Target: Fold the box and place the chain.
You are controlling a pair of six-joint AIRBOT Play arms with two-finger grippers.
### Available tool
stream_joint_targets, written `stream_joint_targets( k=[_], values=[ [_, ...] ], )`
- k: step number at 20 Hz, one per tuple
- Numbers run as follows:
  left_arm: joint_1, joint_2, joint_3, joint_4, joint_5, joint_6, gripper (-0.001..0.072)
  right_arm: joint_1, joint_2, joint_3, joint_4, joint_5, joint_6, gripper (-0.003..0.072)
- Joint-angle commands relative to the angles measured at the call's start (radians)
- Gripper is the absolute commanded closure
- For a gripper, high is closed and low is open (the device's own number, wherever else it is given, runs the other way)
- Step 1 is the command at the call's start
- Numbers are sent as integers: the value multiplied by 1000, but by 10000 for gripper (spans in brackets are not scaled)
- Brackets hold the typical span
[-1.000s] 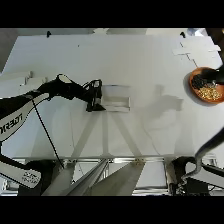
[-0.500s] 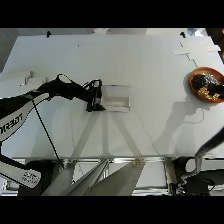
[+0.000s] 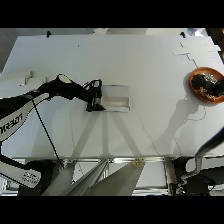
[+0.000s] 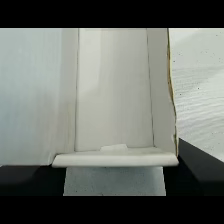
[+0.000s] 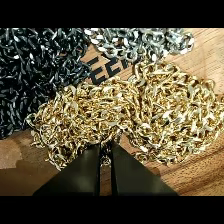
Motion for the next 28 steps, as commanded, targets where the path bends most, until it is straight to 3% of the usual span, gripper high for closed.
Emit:
stream_joint_targets(
  k=[1, 8, 13, 16, 20, 28],
  values=[
    [1, 0, 0, 0, 0, 1, 245, 0, 20, -1, 28, 71, -10, 671],
    [1, 0, 0, 0, 0, 1, 245, 0, 262, -1, 28, 93, -66, 672],
    [1, 0, 0, 0, 0, 1, 245, 67, 380, -1, 59, 243, -87, 673],
    [1, 0, 0, 0, 0, 1, 245, 182, 398, -1, 59, 355, -85, 673],
    [1, 0, 0, 0, 0, 1, 245, 389, 415, -1, 61, 409, -42, 673],
    [1, 0, 0, 0, 0, 1, 245, 788, 410, -1, 61, 315, 32, 673]
  ],
)
